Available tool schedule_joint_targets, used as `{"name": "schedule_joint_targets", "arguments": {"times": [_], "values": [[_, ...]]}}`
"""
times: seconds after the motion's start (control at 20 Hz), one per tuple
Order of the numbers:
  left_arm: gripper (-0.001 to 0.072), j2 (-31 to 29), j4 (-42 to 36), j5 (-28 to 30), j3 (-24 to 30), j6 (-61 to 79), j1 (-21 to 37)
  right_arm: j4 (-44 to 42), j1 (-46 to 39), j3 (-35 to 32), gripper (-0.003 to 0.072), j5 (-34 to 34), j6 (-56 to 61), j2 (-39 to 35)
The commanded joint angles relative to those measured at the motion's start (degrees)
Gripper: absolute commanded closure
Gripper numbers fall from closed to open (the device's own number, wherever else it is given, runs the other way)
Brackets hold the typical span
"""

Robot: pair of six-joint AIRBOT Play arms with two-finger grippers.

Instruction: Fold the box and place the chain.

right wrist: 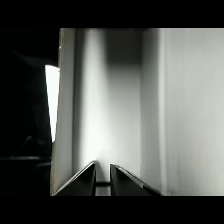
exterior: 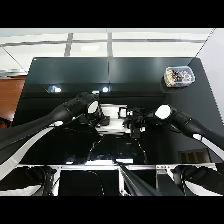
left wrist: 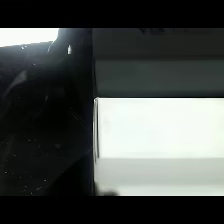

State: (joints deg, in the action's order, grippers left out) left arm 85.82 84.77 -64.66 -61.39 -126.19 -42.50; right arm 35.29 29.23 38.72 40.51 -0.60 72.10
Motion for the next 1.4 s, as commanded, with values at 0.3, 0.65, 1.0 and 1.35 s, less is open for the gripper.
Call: {"name": "schedule_joint_targets", "arguments": {"times": [0.3,0.65,1.0,1.35], "values": [[0.0682,-0.02,-0.24,0.09,-0.07,-0.04,0.02,-10.56,0.61,-0.11,0.0613,-3.65,3.61,2.38],[0.0682,-0.02,-0.24,0.09,-0.07,-0.04,0.02,-3.37,-0.74,-0.09,0.0612,-2.05,13.38,1.62],[0.0682,-0.02,-0.24,-0.04,-0.04,-0.04,0.02,4.66,-22.4,3.23,0.0672,30.21,51.01,-14.19],[0.0682,-0.02,-0.24,0.09,-0.04,-0.04,0.02,4.55,-36.33,-13.51,0.0672,9.64,78.66,-12.24]]}}
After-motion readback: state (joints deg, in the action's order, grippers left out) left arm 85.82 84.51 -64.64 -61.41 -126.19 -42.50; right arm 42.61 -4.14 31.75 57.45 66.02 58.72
